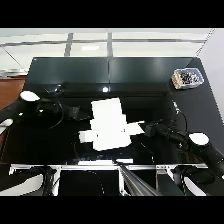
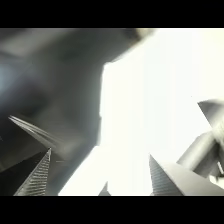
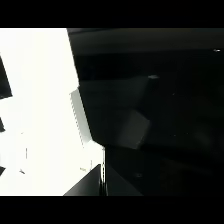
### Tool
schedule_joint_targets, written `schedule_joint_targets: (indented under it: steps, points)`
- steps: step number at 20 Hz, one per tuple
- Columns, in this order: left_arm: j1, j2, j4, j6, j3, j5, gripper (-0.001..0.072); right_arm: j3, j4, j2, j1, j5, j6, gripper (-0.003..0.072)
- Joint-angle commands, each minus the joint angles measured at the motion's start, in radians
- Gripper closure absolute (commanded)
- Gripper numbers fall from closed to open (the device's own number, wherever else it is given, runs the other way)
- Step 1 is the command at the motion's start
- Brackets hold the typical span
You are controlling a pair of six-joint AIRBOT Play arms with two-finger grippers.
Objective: Fold the box and place the chain.
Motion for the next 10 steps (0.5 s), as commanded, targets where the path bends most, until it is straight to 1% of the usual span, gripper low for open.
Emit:
schedule_joint_targets:
  steps: [1,4,7,9,10]
  points:
    - [-0.064,-0.152,-0.063,0.129,0.084,-0.162,0.0005,-0.004,0.007,0.002,0.024,-0.027,-0.001,0.0672]
    - [-0.119,-0.25,-0.06,0.13,0.164,-0.164,0.0005,-0.005,0.007,0.002,0.024,-0.027,-0.001,0.0673]
    - [-0.158,-0.308,-0.058,0.13,0.224,-0.177,0.0006,-0.004,0.007,0.002,0.024,-0.025,-0.001,0.0673]
    - [-0.164,-0.332,-0.058,0.143,0.252,-0.218,0.0033,-0.004,0.007,0.002,0.024,-0.023,-0.001,0.0673]
    - [-0.164,-0.349,-0.053,0.145,0.266,-0.27,0.0041,-0.004,0.007,0.002,0.024,-0.019,-0.001,0.0672]
